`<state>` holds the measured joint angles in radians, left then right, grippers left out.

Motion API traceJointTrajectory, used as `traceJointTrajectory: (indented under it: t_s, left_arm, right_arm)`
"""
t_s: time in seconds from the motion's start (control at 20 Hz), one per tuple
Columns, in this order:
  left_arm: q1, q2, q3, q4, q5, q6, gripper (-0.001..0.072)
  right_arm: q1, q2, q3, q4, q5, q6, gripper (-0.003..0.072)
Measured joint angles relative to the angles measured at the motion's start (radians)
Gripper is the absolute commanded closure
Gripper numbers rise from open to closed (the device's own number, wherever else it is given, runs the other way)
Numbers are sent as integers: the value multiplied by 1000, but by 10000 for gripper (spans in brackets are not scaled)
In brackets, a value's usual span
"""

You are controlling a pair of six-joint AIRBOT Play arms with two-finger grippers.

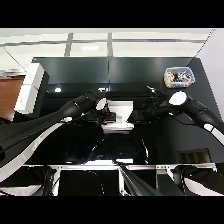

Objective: Fold the box and place the chain.

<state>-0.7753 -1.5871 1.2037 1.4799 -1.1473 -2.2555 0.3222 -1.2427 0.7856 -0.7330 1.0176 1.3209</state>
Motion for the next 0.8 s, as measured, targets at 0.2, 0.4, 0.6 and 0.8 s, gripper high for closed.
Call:
traceJointTrajectory:
  t_s: [0.2, 0.4, 0.6, 0.8]
  left_arm:
    - [0, 0, 0, 3, 8, -2, 676]
    - [0, 0, 0, 0, 15, -1, 676]
    - [0, 0, 0, 0, 29, 0, 676]
    - [0, 0, 0, 0, 40, 0, 676]
  right_arm:
    - [101, -1, 63, -173, -46, 166, 281]
    - [175, -1, 87, -319, -70, 315, 313]
    - [204, -2, 94, -418, -84, 415, 378]
    - [216, -4, 96, -460, -92, 470, 483]
